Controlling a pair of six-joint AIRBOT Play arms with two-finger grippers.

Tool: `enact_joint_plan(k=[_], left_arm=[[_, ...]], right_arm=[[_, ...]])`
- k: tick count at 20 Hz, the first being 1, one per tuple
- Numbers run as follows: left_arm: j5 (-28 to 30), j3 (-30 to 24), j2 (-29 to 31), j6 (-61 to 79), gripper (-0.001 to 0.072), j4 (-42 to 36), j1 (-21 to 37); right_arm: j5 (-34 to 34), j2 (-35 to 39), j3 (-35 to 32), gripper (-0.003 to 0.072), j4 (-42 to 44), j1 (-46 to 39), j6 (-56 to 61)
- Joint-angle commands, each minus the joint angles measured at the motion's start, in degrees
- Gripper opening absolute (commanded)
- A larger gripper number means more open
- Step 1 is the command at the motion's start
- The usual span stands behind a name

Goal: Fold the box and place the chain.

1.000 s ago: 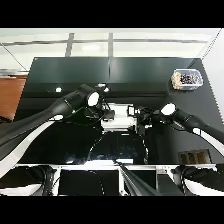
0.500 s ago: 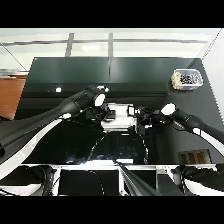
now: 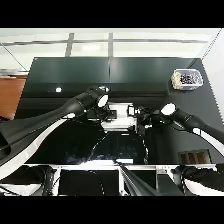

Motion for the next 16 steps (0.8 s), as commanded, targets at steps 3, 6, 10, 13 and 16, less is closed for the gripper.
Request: enact_joint_plan(k=[3,6,10,13,16], left_arm=[[-0.74,1.77,-1.75,-0.26,0.0106,0.17,-1.11],[-0.83,2.51,-1.77,-0.02,0.0026,0.2,-1.11],[-1.07,2.6,-1.77,0.13,0.0277,-1.36,-1.11],[-1.31,2.6,-1.79,-0.52,0.0469,-1.29,-0.98],[-1.84,2.6,-1.79,-1.6,0.0461,-1.27,-0.35]], right_arm=[[0.02,-0.04,-0.04,0.0477,0.0,0.0,0.0],[0.02,-0.04,-0.04,0.0477,0.02,0.0,0.02],[0.02,-0.04,-0.04,0.0477,0.0,0.0,0.0],[0.02,-0.04,-0.04,0.0477,0.0,0.0,0.0],[-0.02,-0.04,-0.04,0.0477,0.02,0.0,0.02]])
